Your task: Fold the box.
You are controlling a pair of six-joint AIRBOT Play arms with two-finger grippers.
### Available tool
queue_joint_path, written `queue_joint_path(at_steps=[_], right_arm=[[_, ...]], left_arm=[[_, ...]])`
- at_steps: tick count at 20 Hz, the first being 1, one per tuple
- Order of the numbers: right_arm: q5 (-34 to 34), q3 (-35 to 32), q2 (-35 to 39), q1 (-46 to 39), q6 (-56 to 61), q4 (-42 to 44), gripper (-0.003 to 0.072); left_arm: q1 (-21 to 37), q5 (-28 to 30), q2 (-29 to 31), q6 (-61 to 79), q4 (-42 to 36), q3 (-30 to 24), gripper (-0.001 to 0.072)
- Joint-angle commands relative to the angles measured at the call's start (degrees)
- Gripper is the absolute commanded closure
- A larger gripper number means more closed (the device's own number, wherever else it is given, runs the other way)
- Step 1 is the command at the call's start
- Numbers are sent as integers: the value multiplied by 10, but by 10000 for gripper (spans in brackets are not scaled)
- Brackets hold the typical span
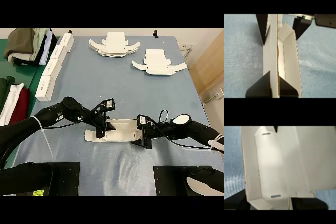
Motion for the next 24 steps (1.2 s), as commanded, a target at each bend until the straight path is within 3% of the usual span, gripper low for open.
queue_joint_path(at_steps=[1, 5, 8, 20, 22, 24], right_arm=[[4, 0, -1, 0, -4, -2, 45], [-3, 0, -1, 0, 34, -28, 87], [-30, -1, -1, 0, 58, -43, 87], [-28, -1, -1, 5, 57, -46, 112], [-28, -1, -1, 5, 56, -45, 184], [-25, -1, -1, 5, 56, -43, 182]], left_arm=[[0, 0, 0, 0, 0, 0, 693], [0, 0, 0, 0, 0, 0, 694], [0, 0, 0, 0, 0, 0, 694], [0, 0, 0, 0, 0, 0, 694], [0, 0, 0, 0, 0, 0, 694], [0, 0, 0, 0, 0, 0, 694]])
